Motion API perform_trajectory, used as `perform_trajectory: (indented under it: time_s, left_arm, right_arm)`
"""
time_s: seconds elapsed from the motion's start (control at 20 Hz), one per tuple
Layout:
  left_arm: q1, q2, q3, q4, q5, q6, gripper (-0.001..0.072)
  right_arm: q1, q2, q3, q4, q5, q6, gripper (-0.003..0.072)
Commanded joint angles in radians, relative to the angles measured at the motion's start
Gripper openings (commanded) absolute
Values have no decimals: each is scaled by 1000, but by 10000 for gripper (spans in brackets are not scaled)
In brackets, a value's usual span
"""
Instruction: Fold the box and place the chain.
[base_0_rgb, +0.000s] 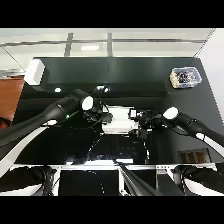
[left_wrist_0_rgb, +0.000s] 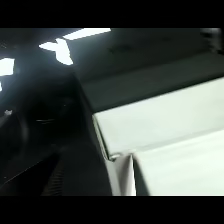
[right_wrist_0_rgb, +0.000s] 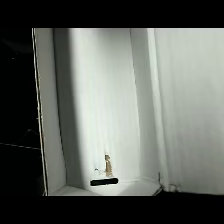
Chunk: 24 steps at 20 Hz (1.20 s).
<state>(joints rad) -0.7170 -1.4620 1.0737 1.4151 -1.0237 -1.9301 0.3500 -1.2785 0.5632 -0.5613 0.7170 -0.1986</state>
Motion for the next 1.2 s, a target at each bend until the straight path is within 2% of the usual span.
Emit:
perform_trajectory:
  time_s: [0.0,0.5,0.8,1.05,1.15]
  left_arm:
    - [-53,-41,40,99,-57,-122,479]
    - [-71,-58,54,128,-73,-326,479]
    - [-91,-60,54,56,-22,-330,479]
    - [-90,-61,54,98,-60,-335,475]
    - [-90,-61,54,94,-29,-348,303]
  right_arm:
    - [1,0,0,0,1,0,407]
    - [1,0,0,0,2,0,407]
    - [1,0,0,0,3,0,407]
    - [1,0,0,0,4,0,406]
    - [1,0,-1,0,4,0,407]
